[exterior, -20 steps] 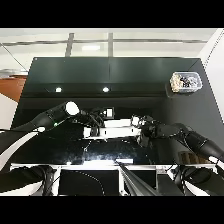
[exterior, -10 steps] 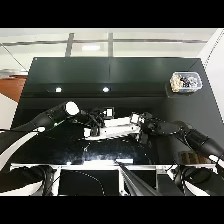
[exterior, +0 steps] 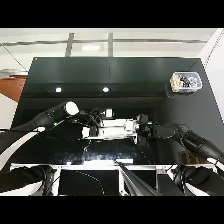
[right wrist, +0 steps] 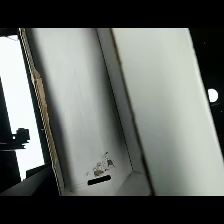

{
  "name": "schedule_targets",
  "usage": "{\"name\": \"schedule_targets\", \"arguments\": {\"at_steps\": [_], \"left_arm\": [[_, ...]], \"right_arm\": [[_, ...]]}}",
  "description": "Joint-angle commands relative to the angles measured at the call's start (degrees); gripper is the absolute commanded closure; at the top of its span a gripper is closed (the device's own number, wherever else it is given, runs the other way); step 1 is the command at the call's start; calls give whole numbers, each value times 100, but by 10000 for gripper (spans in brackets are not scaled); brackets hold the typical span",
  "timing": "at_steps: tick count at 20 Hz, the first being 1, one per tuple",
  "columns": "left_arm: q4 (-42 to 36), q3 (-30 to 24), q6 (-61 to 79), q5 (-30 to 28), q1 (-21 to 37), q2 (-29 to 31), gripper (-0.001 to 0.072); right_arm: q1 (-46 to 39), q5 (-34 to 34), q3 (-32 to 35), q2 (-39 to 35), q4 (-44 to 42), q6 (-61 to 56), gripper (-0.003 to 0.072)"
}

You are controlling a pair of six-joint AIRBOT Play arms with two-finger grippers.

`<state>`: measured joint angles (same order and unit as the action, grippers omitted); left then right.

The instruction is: Fold the box and place the chain.

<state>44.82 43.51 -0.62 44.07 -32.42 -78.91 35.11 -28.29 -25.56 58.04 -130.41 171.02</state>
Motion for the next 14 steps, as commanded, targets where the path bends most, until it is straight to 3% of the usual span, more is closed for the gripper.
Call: {"name": "schedule_targets", "arguments": {"at_steps": [1,14], "left_arm": [[-28,7,0,-17,-4,0,683],[-28,7,0,-17,-4,0,683]], "right_arm": [[46,28,-4,2,142,9,-20],[-302,-103,-22,2,-363,11,-19]]}}
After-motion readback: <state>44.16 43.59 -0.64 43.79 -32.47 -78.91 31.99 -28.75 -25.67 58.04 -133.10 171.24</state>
